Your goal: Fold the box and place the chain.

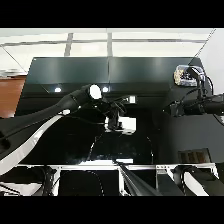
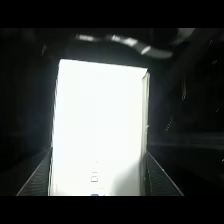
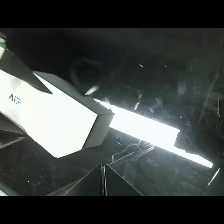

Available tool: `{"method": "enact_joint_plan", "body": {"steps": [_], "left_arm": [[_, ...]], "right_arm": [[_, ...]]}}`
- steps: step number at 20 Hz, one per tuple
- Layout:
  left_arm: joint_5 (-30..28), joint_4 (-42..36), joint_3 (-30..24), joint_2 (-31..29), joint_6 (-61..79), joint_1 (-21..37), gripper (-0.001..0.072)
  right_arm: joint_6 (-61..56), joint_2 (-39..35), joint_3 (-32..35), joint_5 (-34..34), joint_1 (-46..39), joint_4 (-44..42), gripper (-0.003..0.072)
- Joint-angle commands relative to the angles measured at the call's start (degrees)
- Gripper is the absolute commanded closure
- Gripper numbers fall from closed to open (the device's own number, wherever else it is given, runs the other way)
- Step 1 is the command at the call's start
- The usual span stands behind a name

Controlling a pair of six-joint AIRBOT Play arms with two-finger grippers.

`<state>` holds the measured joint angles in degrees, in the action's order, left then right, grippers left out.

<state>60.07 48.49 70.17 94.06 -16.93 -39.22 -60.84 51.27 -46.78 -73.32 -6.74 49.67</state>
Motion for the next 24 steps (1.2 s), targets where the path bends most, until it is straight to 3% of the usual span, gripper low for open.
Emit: {"method": "enact_joint_plan", "body": {"steps": [1, 4, 5, 6, 7, 10, 14, 16, 19, 21, 24], "left_arm": [[-3.2, 5.6, 0.0, 1.9, 0.1, -1.4, -0.0002], [-7.9, 6.6, 0.2, 2.0, -0.1, -1.8, 0.0031], [-7.3, 7.1, 0.8, 1.6, -2.4, -1.5, 0.0205], [-7.0, 8.5, 1.4, 0.9, -6.4, -1.0, 0.0333], [-6.7, 10.6, 2.0, 0.1, -11.2, 0.3, 0.0349], [-2.3, 20.0, 5.4, -1.7, -22.2, 8.2, 0.0348], [0.3, 33.6, 11.8, -2.4, -36.3, 26.7, 0.0347], [-4.0, 33.5, 15.1, -1.9, -39.6, 37.7, 0.0283], [-8.6, 32.3, 22.3, 3.1, -50.6, 52.1, 0.0281], [-5.7, 28.3, 29.0, 9.6, -51.0, 58.0, 0.0282], [-2.8, 25.6, 37.1, 19.0, -50.4, 60.3, 0.0282]], "right_arm": [[0.0, 0.0, 0.0, 0.2, 0.0, 0.0, 0.0669], [0.0, 0.0, 0.0, 0.5, 0.0, 0.0, 0.0669], [0.0, 0.0, 0.0, 0.5, 0.0, 0.0, 0.0669], [0.0, 0.0, 0.0, 0.5, 0.0, 0.0, 0.0669], [0.0, 0.0, 0.0, 0.5, 0.0, 0.0, 0.0669], [0.0, 0.0, 0.0, 2.0, 0.0, -0.1, 0.0669], [-0.4, 0.0, 0.0, 3.5, 0.0, -0.2, 0.0669], [-0.5, 0.0, 0.0, 3.7, 0.0, -1.1, 0.0669], [-0.4, 0.0, 0.0, 4.5, 0.1, -4.0, 0.0669], [-0.4, 0.0, 0.0, 6.6, 0.1, -5.3, 0.0669], [-0.4, 0.0, 0.0, 9.9, 0.1, -6.3, 0.0669]]}}
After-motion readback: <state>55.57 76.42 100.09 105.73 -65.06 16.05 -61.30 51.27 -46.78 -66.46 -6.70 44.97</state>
